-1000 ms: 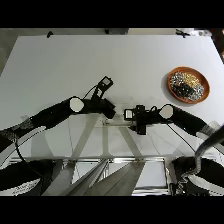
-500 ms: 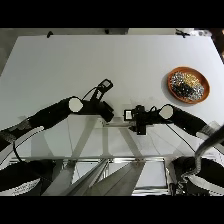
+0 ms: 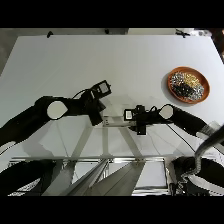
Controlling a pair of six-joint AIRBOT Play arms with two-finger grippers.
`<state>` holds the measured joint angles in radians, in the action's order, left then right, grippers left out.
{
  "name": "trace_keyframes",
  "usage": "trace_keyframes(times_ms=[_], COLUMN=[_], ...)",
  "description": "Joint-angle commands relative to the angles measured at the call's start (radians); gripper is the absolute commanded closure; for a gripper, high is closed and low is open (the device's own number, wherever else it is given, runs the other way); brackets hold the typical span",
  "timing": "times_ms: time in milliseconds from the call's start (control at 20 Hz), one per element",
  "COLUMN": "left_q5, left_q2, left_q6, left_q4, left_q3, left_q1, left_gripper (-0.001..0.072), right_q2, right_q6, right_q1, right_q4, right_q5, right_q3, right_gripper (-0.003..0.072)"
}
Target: Fold the box and place the chain.
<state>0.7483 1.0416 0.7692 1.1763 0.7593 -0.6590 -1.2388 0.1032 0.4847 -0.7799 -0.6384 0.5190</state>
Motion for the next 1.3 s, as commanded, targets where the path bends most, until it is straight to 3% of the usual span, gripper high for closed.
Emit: trace_keyframes(times_ms=[0,50,300,350,500,600,750,950,1250], left_q5=[0.258,0.305,0.315,0.307,0.206,0.108,0.056,0.057,0.097], left_q2=[-0.07,-0.064,0.035,0.065,0.139,0.166,0.187,0.234,0.293], left_q6=[-0.068,-0.127,-0.34,-0.361,-0.433,-0.434,-0.557,-0.801,-0.857], left_q4=[0.234,0.23,0.129,0.127,0.087,0.072,0.053,-0.12,-0.159], left_q3=[0.001,0.001,0.001,0.001,0.001,0.001,0.001,0.001,0.001], left_q1=[0.001,0.001,0.0,0.009,0.074,0.103,0.121,0.122,0.118], left_gripper=[0.0615,0.0552,0.053,0.0484,0.0473,0.0372,0.0367,0.0367,0.0369], right_q2=[0.0,0.0,0.0,0.0,0.0,0.0,0.0,0.0,0.0], right_q6=[-0.001,-0.001,-0.001,0.0,0.0,0.0,-0.001,0.0,0.0], right_q1=[0.0,0.0,0.0,0.0,0.0,0.0,0.0,0.0,0.0], right_q4=[0.001,0.001,0.001,0.001,0.001,0.001,0.001,0.001,0.001], right_q5=[0.0,0.0,0.0,0.0,0.0,0.0,0.0,0.0,0.0], right_q3=[0.0,0.0,0.0,0.0,0.0,0.0,0.0,0.0,0.0], right_gripper=[0.0281,0.0281,0.0281,0.0281,0.0281,0.0281,0.0281,0.0281,0.0281])
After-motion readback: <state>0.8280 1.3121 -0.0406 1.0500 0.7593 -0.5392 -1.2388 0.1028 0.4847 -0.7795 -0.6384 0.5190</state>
